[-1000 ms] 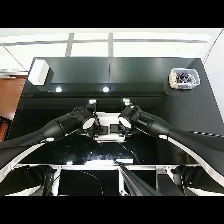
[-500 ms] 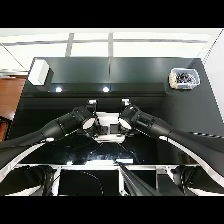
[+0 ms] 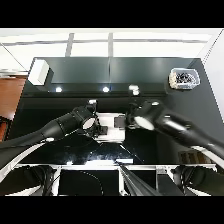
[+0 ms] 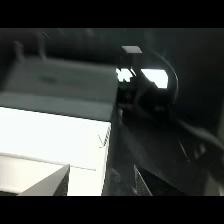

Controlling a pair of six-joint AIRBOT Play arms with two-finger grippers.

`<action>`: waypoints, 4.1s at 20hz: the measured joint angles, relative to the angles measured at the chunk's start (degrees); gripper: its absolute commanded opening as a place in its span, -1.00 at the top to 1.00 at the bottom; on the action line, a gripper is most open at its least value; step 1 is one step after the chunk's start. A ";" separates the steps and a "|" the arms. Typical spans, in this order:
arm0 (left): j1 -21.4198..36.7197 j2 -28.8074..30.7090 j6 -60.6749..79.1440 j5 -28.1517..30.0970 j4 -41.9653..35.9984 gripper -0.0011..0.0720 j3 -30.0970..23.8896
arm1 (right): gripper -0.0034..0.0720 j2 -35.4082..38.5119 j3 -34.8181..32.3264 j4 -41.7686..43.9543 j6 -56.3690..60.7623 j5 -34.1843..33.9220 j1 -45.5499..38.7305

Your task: Fold the box and place the chain.

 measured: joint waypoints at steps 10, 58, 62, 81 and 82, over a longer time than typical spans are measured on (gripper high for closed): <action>0.04 0.00 -0.09 -0.20 -0.04 0.89 0.00 | -0.37 14.93 -0.11 -9.88 -14.53 7.28 -19.26; 0.07 0.00 -0.07 0.15 -3.23 0.89 0.00 | 0.01 -39.10 32.92 -2.25 -25.49 -17.53 -60.46; 0.07 0.00 -0.07 0.17 -3.26 0.89 0.00 | 0.78 -39.26 33.35 -0.44 -25.68 -15.23 -60.46; 0.07 0.00 -0.07 0.31 -3.26 0.89 0.00 | 0.79 -1.99 44.35 13.27 -50.31 9.22 -57.05; 0.04 0.00 -0.07 0.35 -3.26 0.89 0.00 | 0.79 0.90 43.15 13.97 -50.88 10.16 -55.54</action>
